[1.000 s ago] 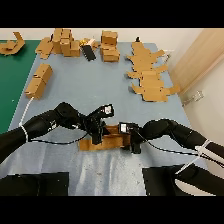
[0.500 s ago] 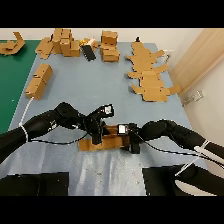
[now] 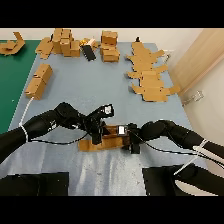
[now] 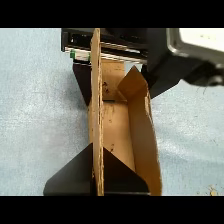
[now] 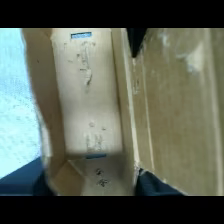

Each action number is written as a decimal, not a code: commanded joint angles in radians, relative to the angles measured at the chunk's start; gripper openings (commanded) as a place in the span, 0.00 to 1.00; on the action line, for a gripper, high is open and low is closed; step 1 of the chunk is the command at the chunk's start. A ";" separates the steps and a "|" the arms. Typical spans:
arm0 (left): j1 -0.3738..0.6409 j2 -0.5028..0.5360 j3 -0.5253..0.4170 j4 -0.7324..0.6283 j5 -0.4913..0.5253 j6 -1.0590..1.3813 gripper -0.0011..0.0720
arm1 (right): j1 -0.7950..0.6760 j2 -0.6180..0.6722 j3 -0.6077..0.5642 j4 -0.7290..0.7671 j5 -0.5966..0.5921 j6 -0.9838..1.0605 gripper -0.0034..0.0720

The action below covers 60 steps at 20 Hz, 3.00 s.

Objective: Fold the box.

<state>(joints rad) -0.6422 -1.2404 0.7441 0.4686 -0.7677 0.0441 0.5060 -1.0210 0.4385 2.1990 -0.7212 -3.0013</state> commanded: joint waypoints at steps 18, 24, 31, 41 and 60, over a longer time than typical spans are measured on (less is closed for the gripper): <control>0.000 0.000 0.001 0.000 0.000 0.000 0.03 | 0.001 0.000 0.001 0.015 -0.006 0.000 0.70; 0.000 0.000 0.001 -0.001 0.034 0.000 0.03 | 0.001 0.000 0.001 0.015 -0.007 0.000 0.70; 0.002 0.000 0.001 0.000 0.095 -0.098 0.97 | 0.001 0.000 0.001 0.015 -0.006 0.000 0.70; 0.056 0.271 0.003 0.694 -0.101 -0.843 0.97 | 0.001 0.000 0.001 0.014 -0.013 0.000 0.70; -0.023 0.166 -0.132 0.007 0.232 -1.419 0.03 | 0.001 0.000 0.001 0.011 -0.013 0.000 0.70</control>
<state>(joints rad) -0.6670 -1.0050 0.6067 0.5613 -0.6491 -1.4208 0.5060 -1.0210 0.4385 2.2105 -0.7341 -3.0016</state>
